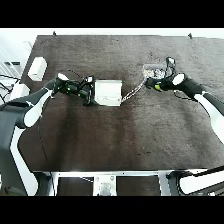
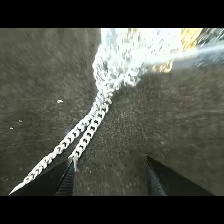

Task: Fold the box and place the chain.

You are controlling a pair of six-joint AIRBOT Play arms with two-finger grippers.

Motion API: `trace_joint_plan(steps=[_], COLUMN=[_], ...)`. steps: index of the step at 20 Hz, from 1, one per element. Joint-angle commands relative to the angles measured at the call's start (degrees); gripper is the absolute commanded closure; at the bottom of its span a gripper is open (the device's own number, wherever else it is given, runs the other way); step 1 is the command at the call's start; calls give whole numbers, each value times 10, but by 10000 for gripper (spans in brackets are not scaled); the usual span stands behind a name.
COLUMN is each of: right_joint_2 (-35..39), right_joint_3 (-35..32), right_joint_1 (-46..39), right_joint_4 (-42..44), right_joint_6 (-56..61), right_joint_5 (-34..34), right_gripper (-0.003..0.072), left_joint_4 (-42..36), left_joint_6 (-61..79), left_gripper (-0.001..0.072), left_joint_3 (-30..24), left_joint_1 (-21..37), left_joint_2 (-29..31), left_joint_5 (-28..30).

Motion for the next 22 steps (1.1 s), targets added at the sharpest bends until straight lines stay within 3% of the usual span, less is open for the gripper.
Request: trace_joint_plan(steps=[1, 7, 9, 11, 14, 15, 19, 22], right_joint_2=[-50, -103, -124, -136, -136, -136, -115, -45], right_joint_3=[27, 84, 108, 124, 125, 125, 125, 125], right_joint_1=[7, 13, 15, 19, 18, 18, 19, 19], right_joint_4=[41, 44, 44, 43, 44, 44, 44, 44], right_joint_6=[-32, -34, -36, -43, -62, -72, -73, -73], right_joint_5=[-9, -32, -32, -31, -37, -37, 13, 50], right_gripper=[189, 194, 280, 284, 485, 647, 669, 669], left_joint_4=[0, 0, 0, 0, 0, 0, 0, 0], left_joint_6=[0, 0, 0, 0, 0, 0, 0, 0], left_gripper=[181, 182, 182, 182, 182, 182, 182, 182], left_joint_3=[0, 0, 0, 0, 0, 0, 0, 0], left_joint_1=[0, 0, 0, 0, 0, 0, 0, 0], left_joint_2=[0, 0, 0, 0, 0, 0, 0, 0], left_joint_5=[0, 0, 0, 0, 0, 0, 0, 0])
